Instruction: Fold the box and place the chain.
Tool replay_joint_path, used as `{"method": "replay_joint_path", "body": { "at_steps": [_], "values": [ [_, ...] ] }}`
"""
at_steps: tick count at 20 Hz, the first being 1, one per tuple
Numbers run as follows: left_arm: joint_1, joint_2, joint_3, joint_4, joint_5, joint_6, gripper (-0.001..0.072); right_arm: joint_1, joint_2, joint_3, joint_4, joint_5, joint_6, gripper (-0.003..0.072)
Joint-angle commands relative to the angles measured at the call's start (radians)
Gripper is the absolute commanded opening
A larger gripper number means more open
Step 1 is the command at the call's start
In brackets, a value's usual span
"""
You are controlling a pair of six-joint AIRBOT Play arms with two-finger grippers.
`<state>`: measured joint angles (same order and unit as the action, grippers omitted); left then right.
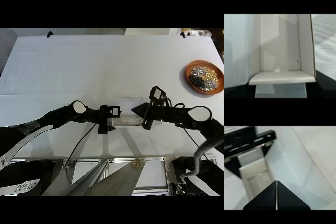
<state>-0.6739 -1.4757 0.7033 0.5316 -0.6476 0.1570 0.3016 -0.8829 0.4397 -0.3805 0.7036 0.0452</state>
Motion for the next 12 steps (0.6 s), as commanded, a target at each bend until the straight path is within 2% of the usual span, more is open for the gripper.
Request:
{"method": "replay_joint_path", "body": {
  "at_steps": [1,7,12],
  "values": [
    [-0.001,0.0,-0.001,0.0,-0.011,0.0,0.0013,0.022,-0.119,0.001,0.101,-0.188,0.001,0.0015],
    [-0.001,0.0,-0.001,0.0,-0.015,0.0,0.0013,0.022,-0.232,0.001,0.087,-0.272,0.046,0.0016],
    [-0.001,0.0,-0.001,0.0,-0.015,0.0,0.0013,0.022,-0.231,0.001,-0.045,-0.23,0.194,0.0016]
  ]
}}
